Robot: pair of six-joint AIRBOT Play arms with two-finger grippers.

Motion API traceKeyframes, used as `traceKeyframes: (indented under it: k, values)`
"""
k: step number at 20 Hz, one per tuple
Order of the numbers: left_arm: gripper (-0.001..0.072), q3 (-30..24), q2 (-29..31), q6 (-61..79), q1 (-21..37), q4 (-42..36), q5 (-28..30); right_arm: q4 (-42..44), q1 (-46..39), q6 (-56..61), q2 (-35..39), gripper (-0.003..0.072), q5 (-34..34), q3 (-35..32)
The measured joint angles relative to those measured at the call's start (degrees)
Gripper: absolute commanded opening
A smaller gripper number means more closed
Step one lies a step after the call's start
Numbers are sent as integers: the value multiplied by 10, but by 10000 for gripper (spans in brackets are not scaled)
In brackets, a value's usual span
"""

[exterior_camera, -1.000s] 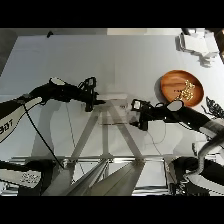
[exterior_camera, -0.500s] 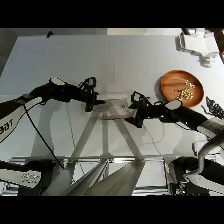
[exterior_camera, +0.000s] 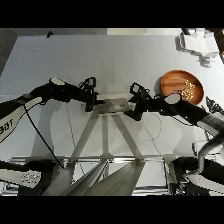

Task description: Fold the box and place the chain.

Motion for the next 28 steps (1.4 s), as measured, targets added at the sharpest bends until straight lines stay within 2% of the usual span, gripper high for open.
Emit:
traceKeyframes:
  k: [4, 15, 28]
  values:
    - [7, 0, 0, 0, 0, 0, 0, -25, 0, -34, -19, 693, 8, 21]
    - [7, 0, 0, 0, 0, 0, -1, -16, -35, -203, -91, 689, 107, 73]
    - [7, 0, 0, 0, 0, 0, -1, 26, -38, -234, -164, 671, 156, 86]
